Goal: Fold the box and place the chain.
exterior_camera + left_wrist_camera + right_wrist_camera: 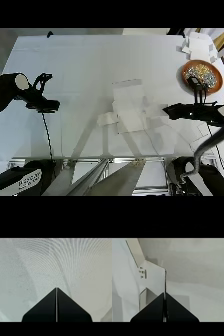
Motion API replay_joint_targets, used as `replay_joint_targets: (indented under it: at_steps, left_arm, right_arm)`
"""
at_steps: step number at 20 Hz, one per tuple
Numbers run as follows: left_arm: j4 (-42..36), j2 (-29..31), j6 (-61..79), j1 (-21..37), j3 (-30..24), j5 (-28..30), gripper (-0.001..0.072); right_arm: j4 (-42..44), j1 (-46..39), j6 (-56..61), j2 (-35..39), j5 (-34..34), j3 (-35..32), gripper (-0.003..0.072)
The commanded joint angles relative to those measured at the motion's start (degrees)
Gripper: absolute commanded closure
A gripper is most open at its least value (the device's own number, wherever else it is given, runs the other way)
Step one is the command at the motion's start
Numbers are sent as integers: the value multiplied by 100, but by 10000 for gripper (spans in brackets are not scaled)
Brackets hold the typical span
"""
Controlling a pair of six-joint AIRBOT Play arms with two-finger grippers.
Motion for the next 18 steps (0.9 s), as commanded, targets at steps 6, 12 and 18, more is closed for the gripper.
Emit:
replay_joint_targets:
  at_steps: [6,12,18]
  left_arm:
    - [-1379,-13,350,-4,0,664,695]
    - [-5532,-435,4181,-179,-2,284,296]
    - [-6061,-1088,5759,-1056,-2,824,203]
  right_arm:
    - [59,739,44,83,-236,-72,674]
    - [57,763,44,83,-289,-72,673]
    - [57,763,42,83,-310,-72,673]
